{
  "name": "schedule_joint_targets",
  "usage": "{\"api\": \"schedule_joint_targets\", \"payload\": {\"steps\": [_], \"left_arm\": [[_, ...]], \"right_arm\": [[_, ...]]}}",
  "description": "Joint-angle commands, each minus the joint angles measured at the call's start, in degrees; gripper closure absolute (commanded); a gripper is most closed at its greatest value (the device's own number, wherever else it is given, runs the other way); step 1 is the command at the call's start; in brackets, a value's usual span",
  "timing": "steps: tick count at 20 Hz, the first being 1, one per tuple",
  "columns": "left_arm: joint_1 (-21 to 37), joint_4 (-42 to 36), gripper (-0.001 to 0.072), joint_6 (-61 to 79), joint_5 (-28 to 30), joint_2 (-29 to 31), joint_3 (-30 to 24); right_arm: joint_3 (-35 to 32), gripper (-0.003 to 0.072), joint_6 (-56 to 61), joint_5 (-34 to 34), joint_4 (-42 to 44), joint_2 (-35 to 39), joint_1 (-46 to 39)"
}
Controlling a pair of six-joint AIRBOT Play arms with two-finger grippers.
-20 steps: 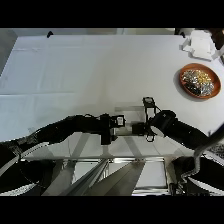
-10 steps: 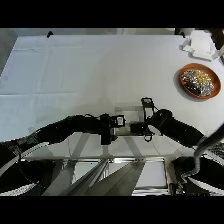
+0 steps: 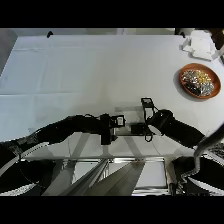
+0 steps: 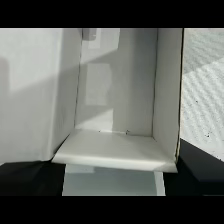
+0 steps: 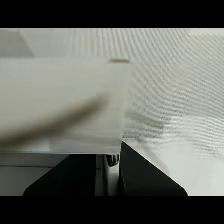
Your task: Fold the box and place the chain.
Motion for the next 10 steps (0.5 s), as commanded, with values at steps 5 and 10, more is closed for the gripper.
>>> {"api": "schedule_joint_targets", "payload": {"steps": [5, 10], "left_arm": [[0.07, 0.04, 0.0396, -0.02, -0.07, 0.07, -0.02], [0.07, 0.04, 0.0396, -0.02, -0.09, 0.07, -0.02]], "right_arm": [[0.07, 0.0385, -3.5, 2.19, -0.28, 0.24, 0.04], [0.07, 0.0386, -5.01, 2.1, -0.28, 1.01, 0.04]]}}
